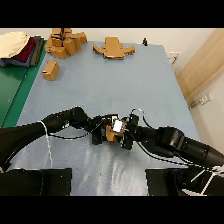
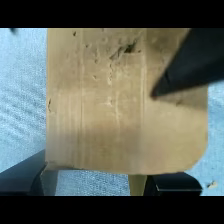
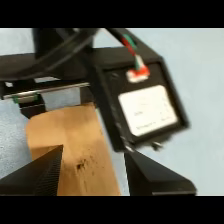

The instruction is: Fold the box.

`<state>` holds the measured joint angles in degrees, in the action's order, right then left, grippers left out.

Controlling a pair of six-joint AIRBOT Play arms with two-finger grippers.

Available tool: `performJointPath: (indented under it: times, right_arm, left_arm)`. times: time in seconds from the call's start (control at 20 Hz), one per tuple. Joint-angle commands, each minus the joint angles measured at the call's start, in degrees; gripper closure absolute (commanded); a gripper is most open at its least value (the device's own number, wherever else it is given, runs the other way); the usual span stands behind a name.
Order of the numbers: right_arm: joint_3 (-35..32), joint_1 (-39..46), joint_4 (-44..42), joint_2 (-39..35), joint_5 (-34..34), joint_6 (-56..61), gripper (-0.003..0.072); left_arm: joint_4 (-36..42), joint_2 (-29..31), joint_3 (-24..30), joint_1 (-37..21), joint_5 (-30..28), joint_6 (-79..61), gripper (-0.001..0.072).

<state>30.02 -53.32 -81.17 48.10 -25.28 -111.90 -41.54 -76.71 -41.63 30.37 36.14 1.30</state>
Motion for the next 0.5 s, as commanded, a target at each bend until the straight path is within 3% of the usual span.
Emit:
performJointPath:
  times: [0.0, 0.45]
  right_arm:
    - [0.0, -2.6, 0.3, 2.3, 0.4, -3.2, 0.0108]
    - [0.0, -5.0, 2.8, 4.5, 0.4, -7.1, 0.0108]
  left_arm:
    - [0.0, 0.0, 0.0, 0.0, 0.0, 0.0, 0.0326]
    - [0.0, 0.0, 0.0, 0.0, 0.0, 0.0, 0.0326]
